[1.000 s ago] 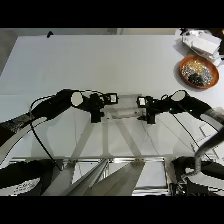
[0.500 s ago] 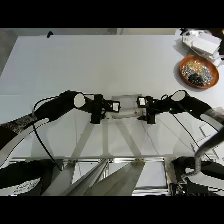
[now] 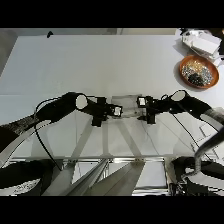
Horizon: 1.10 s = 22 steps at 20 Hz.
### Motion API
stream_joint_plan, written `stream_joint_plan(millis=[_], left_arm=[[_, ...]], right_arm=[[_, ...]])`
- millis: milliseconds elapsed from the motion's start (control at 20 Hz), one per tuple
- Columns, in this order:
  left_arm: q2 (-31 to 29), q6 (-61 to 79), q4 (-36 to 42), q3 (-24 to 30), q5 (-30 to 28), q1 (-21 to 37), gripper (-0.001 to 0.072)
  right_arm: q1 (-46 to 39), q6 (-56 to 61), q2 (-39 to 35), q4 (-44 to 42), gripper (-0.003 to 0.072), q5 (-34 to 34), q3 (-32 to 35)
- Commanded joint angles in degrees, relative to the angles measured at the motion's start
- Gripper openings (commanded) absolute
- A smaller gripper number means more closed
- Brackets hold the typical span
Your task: Fold the box and place the chain.
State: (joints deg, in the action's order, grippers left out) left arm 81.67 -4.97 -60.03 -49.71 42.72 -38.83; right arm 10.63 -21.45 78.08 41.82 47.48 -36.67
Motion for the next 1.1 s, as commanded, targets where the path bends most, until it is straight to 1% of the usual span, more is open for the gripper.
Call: stream_joint_plan(millis=[0, 200, 250, 300, 350, 400, 550, 700, 750, 850, 1000, 1050], left_arm=[[0.0, 1.1, 1.3, 0.0, -2.2, -0.5, 0.0198], [0.0, 1.1, 3.6, 0.0, -3.1, -1.3, 0.0194], [0.1, 1.1, 3.9, 0.0, -3.2, -1.4, 0.0168], [0.1, 1.1, 3.9, 0.0, -3.5, -1.6, 0.0116], [0.1, 1.1, 4.1, 0.0, -3.9, -1.9, 0.0081], [0.2, 1.1, 4.3, 0.0, -4.3, -2.2, 0.0071], [1.6, 1.1, 6.9, 0.0, -5.4, -3.4, 0.0071], [2.7, 0.9, 7.5, 0.0, -9.0, -4.7, 0.0072], [2.8, 0.9, 8.0, 0.0, -9.9, -4.9, 0.0081], [2.8, 0.9, 8.2, 0.0, -9.9, -4.9, 0.0122], [2.8, 0.9, 8.2, 0.0, -9.8, -4.9, 0.0301], [2.8, 0.9, 8.2, 0.0, -9.8, -5.0, 0.0329]], right_arm=[[0.0, 0.0, 0.0, 0.0, 0.0403, 0.0, 0.0], [0.0, 0.0, 0.0, 0.0, 0.0403, 0.0, 0.0], [0.0, 0.0, 0.0, 0.0, 0.0403, 0.0, 0.0], [0.0, 0.0, 0.0, 0.0, 0.0403, 0.0, 0.0], [0.0, 0.0, 0.0, 0.0, 0.0403, 0.0, 0.0], [0.0, 0.0, 0.0, 0.0, 0.0403, 0.0, 0.0], [0.0, 0.0, 0.0, 0.0, 0.0403, 0.0, 0.0], [0.0, 0.0, 0.0, 0.0, 0.0403, 0.0, 0.0], [0.0, 0.0, 0.0, 0.0, 0.0403, 0.0, 0.0], [0.0, 0.0, 0.0, 0.0, 0.0403, 0.0, 0.0], [0.0, 0.0, 0.0, 0.0, 0.0403, 0.0, 0.0], [0.0, 0.0, 0.0, 0.0, 0.0403, 0.0, 0.0]])
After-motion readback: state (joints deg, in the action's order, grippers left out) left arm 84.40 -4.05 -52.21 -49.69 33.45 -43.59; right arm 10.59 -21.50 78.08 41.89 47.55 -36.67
